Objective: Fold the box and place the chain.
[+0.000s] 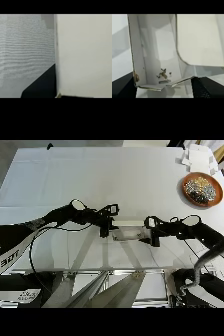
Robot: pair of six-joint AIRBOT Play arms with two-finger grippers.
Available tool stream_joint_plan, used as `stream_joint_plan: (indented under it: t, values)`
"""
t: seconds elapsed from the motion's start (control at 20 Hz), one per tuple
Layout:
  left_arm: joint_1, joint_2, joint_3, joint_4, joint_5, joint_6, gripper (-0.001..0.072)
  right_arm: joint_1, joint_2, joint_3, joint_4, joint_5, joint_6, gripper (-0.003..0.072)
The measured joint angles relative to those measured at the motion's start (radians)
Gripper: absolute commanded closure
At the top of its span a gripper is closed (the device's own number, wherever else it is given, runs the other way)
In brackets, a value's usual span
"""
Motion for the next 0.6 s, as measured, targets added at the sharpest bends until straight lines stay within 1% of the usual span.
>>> stream_joint_plan:
  t: [0.3, 0.6]
  values:
    - [0.0, 0.0, 0.0, 0.0, 0.0, 0.0, 0.0702, 0.0, -0.034, 0.001, -0.042, 0.021, -0.008, 0.0015]
    - [0.0, 0.0, 0.0, 0.0, 0.002, -0.001, 0.0702, 0.0, -0.052, 0.0, -0.01, 0.007, -0.059, 0.0028]
